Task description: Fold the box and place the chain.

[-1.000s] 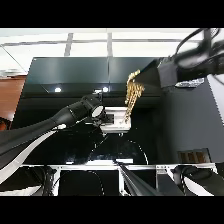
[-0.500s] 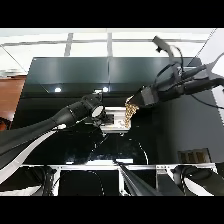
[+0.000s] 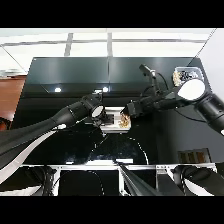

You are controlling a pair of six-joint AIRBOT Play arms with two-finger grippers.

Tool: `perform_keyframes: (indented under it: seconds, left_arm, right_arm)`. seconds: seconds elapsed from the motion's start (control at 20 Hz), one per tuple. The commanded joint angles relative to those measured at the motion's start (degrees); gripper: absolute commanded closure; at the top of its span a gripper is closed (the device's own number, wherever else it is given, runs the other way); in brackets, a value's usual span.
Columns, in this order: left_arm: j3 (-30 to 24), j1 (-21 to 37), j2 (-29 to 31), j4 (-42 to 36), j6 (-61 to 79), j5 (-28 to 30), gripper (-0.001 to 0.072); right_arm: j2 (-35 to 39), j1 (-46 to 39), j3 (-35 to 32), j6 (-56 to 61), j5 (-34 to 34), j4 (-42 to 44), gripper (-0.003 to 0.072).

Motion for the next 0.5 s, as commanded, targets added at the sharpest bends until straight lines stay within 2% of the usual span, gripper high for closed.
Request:
perform_keyframes:
  seconds: [0.0,0.3,0.35,0.4,0.45]
  left_arm:
    - [0.02,0.0,0.0,0.02,0.02,0.02,0.0683]
    - [0.02,0.0,0.0,0.0,0.02,0.02,0.0683]
    - [0.02,0.0,0.0,0.0,0.02,0.02,0.0683]
    - [0.02,0.0,0.0,0.0,0.02,0.02,0.0683]
    - [0.02,0.0,0.0,0.02,0.02,0.02,0.0683]
  right_arm:
    - [-1.09,1.29,-3.15,0.31,-5.77,-0.22,0.0673]
    - [-2.36,1.68,-3.15,0.42,-4.83,-0.2,0.0671]
    - [-2.43,1.68,-3.15,0.52,-5.07,-0.22,0.0649]
    - [-2.43,1.68,-3.15,0.52,-5.46,-0.2,0.0501]
    - [-2.43,1.68,-3.15,0.5,-5.7,-0.22,0.0426]
